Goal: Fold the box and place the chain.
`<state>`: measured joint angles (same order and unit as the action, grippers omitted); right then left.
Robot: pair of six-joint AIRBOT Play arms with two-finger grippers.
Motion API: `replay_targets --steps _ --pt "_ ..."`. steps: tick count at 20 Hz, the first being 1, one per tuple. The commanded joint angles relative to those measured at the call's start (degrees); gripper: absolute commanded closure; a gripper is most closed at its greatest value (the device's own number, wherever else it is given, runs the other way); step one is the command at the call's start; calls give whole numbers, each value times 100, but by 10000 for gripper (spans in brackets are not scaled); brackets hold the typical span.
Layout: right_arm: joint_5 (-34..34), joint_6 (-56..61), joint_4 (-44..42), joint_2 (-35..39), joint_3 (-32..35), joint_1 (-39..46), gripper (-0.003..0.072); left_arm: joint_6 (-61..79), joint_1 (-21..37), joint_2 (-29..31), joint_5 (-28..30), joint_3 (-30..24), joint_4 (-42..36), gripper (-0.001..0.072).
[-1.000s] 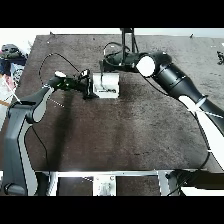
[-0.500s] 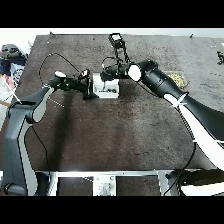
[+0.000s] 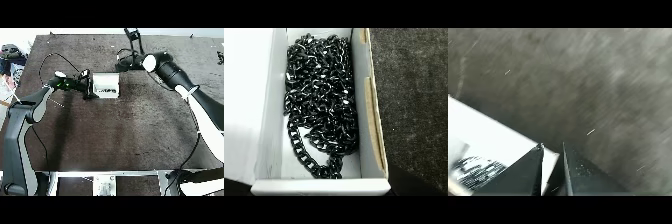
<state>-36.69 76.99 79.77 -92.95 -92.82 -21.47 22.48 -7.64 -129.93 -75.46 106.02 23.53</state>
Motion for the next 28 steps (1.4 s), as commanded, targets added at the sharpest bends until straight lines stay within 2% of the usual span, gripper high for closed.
replay_targets --steps 1,3,5,6,11,14,22,28 --pt "-461 -1882 -1696 -210 -601 704 537 2 7 -2 4 4 0 263" --pt "-1032 -3132 -3265 -518 -861 1191 537 2 7 -2 2 4 0 263" --pt "-1742 -3947 -4341 -883 -973 1563 537 2 7 -2 2 4 0 262" --pt "-1917 -4164 -4586 -1082 -1008 1668 537 2 7 -2 4 4 0 263" --pt "-1921 -5333 -5412 -1808 -1010 1696 537 2 7 -2 2 4 0 263" --pt "-1961 -5641 -5722 -2039 -1010 1674 536 2 7 -2 2 4 0 263" --pt "-1814 -5945 -5670 -2135 -1010 1392 536 2 7 -2 2 4 0 263" --pt "-2577 -6334 -5598 -2122 -1010 1344 533 2 7 -2 2 4 0 263"
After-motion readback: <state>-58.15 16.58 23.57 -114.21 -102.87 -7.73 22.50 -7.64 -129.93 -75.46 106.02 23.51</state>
